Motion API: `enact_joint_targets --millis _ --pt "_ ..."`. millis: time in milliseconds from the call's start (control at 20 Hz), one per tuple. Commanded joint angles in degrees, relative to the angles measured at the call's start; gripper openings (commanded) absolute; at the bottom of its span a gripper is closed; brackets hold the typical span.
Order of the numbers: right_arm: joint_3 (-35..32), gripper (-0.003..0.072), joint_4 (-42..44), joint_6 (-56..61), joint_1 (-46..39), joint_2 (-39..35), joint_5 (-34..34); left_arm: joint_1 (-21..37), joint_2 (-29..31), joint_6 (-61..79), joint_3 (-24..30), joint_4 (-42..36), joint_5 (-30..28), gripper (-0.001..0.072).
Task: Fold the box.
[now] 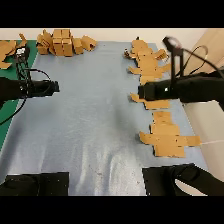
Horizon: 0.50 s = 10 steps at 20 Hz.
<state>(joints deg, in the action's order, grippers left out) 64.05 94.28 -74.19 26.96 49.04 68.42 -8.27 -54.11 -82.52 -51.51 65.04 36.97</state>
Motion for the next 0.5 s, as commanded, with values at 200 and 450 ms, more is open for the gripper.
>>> enact_joint_targets --millis 200,450 --pt "-19.82 0.0003 -38.58 2.62 -4.2 1.73 17.64 0.0 -3.8 3.41 0.09 -15.02 9.27 0.0016" --pt "-27.34 0.0365 -38.77 -6.32 -31.74 1.73 11.65 0.0 -6.91 14.27 0.09 -32.41 17.35 0.0578"
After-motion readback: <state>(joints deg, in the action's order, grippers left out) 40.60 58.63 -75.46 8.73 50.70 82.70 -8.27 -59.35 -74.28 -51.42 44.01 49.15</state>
